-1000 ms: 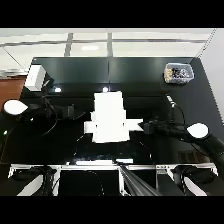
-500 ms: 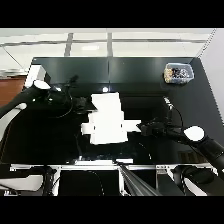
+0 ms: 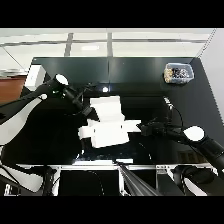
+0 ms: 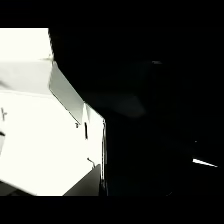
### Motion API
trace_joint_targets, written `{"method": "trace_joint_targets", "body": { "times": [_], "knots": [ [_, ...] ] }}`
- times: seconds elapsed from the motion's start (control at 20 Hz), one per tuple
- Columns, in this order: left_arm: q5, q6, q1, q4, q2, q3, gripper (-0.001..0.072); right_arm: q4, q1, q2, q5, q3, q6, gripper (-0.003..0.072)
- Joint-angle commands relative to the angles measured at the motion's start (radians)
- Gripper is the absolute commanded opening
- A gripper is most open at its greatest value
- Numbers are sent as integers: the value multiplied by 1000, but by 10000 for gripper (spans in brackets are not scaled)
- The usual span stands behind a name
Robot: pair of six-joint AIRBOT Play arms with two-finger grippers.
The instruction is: Fold the box and place the chain.
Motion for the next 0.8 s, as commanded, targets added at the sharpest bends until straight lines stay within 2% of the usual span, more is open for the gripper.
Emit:
{"method": "trace_joint_targets", "body": {
  "times": [0.0,0.05,0.1,0.15,0.2,0.25,0.3,0.35,0.4,0.5,0.55,0.65,0.75],
  "knots": [
    [2,100,-25,42,-11,30,138,0,0,0,0,-1,0,18],
    [5,102,-23,43,-11,32,128,-1,0,0,0,-1,0,18],
    [5,103,-23,49,-11,34,55,-4,0,0,-1,-1,0,18],
    [5,108,-23,53,-11,37,24,-8,0,0,-1,-1,-1,18],
    [6,107,-23,52,-10,38,23,-13,0,0,-6,0,-1,22],
    [7,105,-23,52,-10,41,23,-15,0,0,-14,3,0,158],
    [8,105,-23,53,-6,43,22,-29,-8,1,-10,15,0,326],
    [9,93,-24,65,4,47,21,-69,-25,3,22,43,0,481],
    [9,76,-24,83,24,47,19,-128,-51,5,71,80,0,601],
    [19,55,-25,94,87,27,18,-280,-124,9,221,191,0,611],
    [63,66,-26,82,141,-14,18,-341,-162,10,300,254,-1,610],
    [182,195,-31,-19,262,-140,19,-410,-203,10,412,347,-49,606],
    [346,425,-57,-36,334,-232,23,-404,-191,9,438,362,-224,606]
  ]
}}
